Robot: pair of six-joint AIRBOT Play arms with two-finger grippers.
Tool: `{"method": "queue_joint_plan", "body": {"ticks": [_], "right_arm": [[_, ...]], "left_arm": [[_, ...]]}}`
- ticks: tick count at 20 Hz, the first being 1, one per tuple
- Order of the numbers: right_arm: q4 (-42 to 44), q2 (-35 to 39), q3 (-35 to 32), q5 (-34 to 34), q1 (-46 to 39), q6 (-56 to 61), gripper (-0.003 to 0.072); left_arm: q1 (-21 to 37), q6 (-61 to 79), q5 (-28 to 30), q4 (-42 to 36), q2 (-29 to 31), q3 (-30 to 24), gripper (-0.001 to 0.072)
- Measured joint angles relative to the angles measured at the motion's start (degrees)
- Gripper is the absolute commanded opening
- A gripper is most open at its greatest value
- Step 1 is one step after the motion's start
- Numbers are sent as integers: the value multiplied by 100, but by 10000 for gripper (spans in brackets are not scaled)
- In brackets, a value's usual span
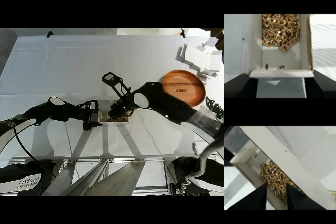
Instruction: Fold the box and place the chain.
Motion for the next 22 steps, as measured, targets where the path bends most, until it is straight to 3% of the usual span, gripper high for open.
{"method": "queue_joint_plan", "body": {"ticks": [6,11,13,17,22], "right_arm": [[-275,868,-7,741,-221,-935,301],[-129,1193,-136,1207,-1147,-2319,308],[-2,1200,-356,1154,-1602,-3143,523],[448,949,-802,979,-2253,-5156,598],[1340,122,-988,684,-2553,-7366,661]], "left_arm": [[0,0,0,0,0,0,314],[0,0,0,0,0,-2,314],[0,0,0,0,0,-2,314],[0,-2,0,0,0,0,314],[0,0,0,0,0,0,314]]}}
